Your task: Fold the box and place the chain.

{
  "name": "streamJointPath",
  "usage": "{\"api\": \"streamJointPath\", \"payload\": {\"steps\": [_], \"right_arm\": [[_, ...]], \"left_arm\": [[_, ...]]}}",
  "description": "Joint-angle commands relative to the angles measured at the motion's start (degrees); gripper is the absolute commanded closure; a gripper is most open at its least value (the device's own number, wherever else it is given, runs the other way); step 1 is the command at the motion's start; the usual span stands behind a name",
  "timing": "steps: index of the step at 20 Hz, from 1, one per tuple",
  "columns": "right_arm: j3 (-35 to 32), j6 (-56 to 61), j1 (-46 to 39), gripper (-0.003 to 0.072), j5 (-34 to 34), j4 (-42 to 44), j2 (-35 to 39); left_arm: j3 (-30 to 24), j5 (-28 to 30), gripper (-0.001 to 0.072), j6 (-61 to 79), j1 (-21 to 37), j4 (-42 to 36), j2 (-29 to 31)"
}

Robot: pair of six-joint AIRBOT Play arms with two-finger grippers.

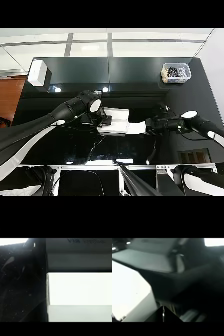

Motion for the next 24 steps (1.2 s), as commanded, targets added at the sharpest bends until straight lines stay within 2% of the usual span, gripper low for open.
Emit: {"api": "streamJointPath", "payload": {"steps": [1,2,3,4,8,9,11,12,13,14,18,23,24], "right_arm": [[5.03,-7.04,2.27,0.0671,5.2,3.1,-1.66],[7.19,-7.02,2.49,0.0481,7.08,2.49,-1.66],[8.96,-7.02,2.93,0.0145,8.72,2.27,-1.66],[10.27,-7.02,3.52,0.0095,10.05,1.92,-1.66],[11.8,-3.41,7.48,0.0115,8.11,1.05,-1.66],[11.8,-2.51,8.26,0.0221,7.61,1.05,-1.66],[11.8,-0.72,9.29,0.0226,7.17,0.98,-1.66],[11.82,0.61,9.77,0.026,6.82,0.98,-1.66],[11.98,1.88,10.29,0.0329,6.51,0.74,-1.66],[12.35,2.69,10.88,0.0331,6.38,-0.02,-1.66],[16.63,12.02,14.56,0.0331,4.39,-10.25,-1.66],[23.63,30.53,20.7,0.0335,2.19,-24.0,-1.66],[24.61,34.86,22.25,0.0427,1.27,-26.64,-1.68]], "left_arm": [[0.04,0.02,0.0685,0.0,0.0,-0.02,-0.04],[0.04,0.0,0.0686,0.0,0.0,-0.02,-0.04],[0.04,0.0,0.0686,0.0,0.0,-0.02,-0.04],[0.04,0.0,0.0686,0.0,0.0,-0.02,-0.04],[0.04,0.02,0.0686,0.0,0.0,-0.02,-0.04],[0.04,0.0,0.0686,0.0,0.0,-0.02,-0.04],[0.04,0.0,0.0686,0.0,0.0,-0.02,-0.04],[0.04,0.02,0.0686,0.0,0.0,-0.02,-0.04],[0.04,0.02,0.0686,0.0,0.0,-0.02,-0.04],[0.04,0.02,0.0686,0.0,0.0,-0.02,-0.04],[0.04,0.02,0.0686,0.0,0.0,-0.02,-0.04],[0.04,0.02,0.0686,0.0,0.0,-0.02,-0.04],[0.04,0.02,0.0686,0.0,0.0,-0.02,-0.04]]}}
